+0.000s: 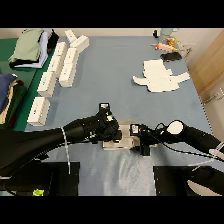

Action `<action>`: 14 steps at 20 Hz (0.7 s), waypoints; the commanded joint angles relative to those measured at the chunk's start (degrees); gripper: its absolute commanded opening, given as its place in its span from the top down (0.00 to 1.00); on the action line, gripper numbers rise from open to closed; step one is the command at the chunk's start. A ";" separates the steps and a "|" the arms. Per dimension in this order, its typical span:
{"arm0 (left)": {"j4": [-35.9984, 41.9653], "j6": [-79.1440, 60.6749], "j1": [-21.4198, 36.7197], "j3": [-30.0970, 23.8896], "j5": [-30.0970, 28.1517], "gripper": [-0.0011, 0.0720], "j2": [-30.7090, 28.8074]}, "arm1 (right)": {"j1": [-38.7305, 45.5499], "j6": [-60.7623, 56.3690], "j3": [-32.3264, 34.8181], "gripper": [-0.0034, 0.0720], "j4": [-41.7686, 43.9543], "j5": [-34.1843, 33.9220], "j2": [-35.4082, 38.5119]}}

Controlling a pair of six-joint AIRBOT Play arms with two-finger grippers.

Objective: Fold the box.

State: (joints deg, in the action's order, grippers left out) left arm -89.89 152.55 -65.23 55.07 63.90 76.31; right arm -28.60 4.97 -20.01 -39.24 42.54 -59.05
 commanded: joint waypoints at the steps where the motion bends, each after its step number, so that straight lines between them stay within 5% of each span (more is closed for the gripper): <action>1: 0.07 -1.88 0.81 1.55 4.35 0.04 -2.40 | -0.04 0.02 -0.04 0.29 0.00 0.02 -0.02; 5: 0.09 -6.05 4.70 2.69 14.25 0.05 -11.41 | -0.04 0.02 -0.04 0.29 0.00 0.02 -0.04; 6: 0.11 -7.61 5.79 2.64 17.44 0.16 -13.46 | -0.04 0.02 -0.04 0.29 0.00 0.02 -0.04; 8: 1.38 -13.07 8.13 2.58 22.88 0.82 -16.65 | -0.04 0.02 -0.04 0.29 0.00 0.02 -0.04; 9: 1.25 -17.84 9.03 2.58 24.13 0.96 -17.59 | -0.04 0.02 -0.04 0.29 0.00 0.02 -0.04; 14: -2.84 -33.44 9.51 2.21 15.02 0.96 -17.62 | -0.04 0.02 -0.04 0.29 0.00 0.02 -0.04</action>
State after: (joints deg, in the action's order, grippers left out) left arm -90.89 128.55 -56.36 57.52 83.26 59.44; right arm -28.60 4.99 -20.01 -39.24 42.54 -59.05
